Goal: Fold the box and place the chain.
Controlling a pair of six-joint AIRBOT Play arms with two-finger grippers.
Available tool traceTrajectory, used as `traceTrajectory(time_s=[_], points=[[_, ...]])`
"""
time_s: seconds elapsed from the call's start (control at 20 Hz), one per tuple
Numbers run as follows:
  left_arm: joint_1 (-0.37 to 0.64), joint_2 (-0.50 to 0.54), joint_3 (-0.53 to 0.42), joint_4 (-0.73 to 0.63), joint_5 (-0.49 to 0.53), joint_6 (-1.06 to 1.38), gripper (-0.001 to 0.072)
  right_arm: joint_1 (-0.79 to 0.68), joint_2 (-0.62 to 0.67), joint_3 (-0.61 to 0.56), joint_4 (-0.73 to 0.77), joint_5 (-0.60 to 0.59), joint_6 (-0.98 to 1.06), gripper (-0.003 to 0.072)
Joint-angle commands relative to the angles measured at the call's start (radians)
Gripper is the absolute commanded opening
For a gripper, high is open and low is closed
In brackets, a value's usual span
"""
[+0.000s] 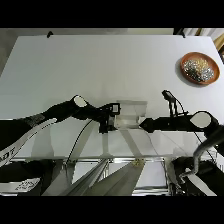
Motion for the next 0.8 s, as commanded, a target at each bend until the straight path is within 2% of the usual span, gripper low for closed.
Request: traceTrajectory(time_s=[0.0, 0.2, 0.3, 0.75], points=[[0.001, 0.000, 0.000, 0.000, 0.000, 0.000, 0.0137, 0.013, -0.035, 0.000, -0.056, -0.057, 0.062, 0.0623], [0.001, 0.000, 0.001, 0.000, 0.000, 0.000, 0.0137, 0.084, -0.083, 0.029, -0.078, -0.088, 0.113, 0.0621], [0.001, 0.000, 0.000, 0.000, 0.000, 0.000, 0.0137, 0.119, -0.122, 0.061, -0.092, -0.109, 0.144, 0.0595], [0.001, 0.000, 0.000, 0.000, 0.000, 0.000, 0.0137, 0.215, -0.266, 0.181, -0.252, -0.048, 0.379, 0.0588]])
